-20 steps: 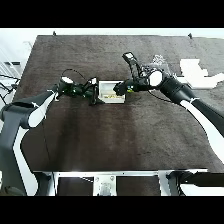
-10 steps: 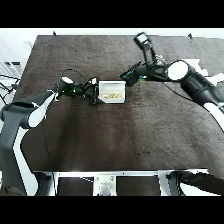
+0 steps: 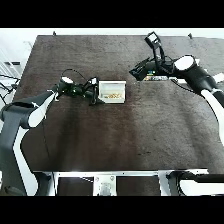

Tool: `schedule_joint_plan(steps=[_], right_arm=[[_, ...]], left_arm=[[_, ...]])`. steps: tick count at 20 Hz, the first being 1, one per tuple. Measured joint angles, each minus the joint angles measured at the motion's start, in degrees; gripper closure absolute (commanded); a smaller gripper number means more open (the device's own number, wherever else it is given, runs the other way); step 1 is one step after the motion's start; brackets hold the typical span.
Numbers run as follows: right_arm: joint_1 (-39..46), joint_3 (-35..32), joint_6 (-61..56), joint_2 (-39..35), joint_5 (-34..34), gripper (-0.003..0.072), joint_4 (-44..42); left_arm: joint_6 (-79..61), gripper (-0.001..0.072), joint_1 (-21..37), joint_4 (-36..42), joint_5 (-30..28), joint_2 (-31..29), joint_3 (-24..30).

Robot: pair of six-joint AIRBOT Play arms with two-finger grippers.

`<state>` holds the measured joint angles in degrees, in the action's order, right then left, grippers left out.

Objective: Fold the box and place the chain.

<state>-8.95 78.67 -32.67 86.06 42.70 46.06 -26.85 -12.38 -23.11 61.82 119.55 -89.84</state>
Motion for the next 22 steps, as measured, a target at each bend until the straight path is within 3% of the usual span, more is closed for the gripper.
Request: schedule_joint_plan(steps=[9, 16, 22], right_arm=[[-0.55, 13.25, 4.83, 15.37, 13.53, 0.0175, -3.67], [-3.1, 15.26, 5.25, 17.53, 20.52, 0.0174, -2.91], [-4.68, 15.56, 7.17, 17.75, 22.36, 0.0171, -1.73]], left_arm=[[0.0, 0.043, 0.0, 0.02, 0.11, 0.0, 0.0], [0.0, 0.043, 0.0, 0.02, 0.13, 0.0, 0.0], [0.0, 0.043, 0.0, 0.02, 0.15, 0.0, 0.0]])
